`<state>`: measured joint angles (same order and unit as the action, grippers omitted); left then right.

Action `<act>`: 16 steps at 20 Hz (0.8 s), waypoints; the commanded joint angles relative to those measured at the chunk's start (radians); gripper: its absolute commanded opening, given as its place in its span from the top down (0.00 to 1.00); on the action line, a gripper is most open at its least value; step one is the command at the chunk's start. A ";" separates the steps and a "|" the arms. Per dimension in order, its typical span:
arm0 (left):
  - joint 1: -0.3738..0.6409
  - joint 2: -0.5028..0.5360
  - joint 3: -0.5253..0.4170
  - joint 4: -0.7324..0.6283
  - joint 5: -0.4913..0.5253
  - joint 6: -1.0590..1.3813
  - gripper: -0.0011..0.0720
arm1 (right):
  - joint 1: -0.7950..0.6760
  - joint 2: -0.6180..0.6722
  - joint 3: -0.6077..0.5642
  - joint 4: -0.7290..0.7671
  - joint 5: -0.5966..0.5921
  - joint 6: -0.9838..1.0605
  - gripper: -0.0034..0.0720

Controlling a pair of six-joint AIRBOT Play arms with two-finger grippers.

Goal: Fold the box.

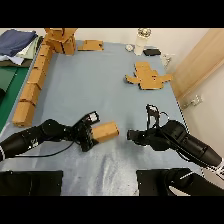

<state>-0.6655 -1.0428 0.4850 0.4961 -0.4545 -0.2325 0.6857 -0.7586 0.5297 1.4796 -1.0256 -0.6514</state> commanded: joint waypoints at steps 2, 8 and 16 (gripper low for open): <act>0.190 -0.005 0.046 0.006 0.228 -0.121 0.34 | 0.000 -0.001 0.001 -0.042 0.000 0.000 0.95; 0.496 -0.213 0.272 0.005 0.330 -0.125 0.34 | 0.000 -0.001 0.001 -0.087 0.000 0.000 0.95; 0.626 -0.622 0.684 0.005 0.330 -0.265 0.34 | 0.000 -0.001 0.001 -0.139 0.001 0.000 0.95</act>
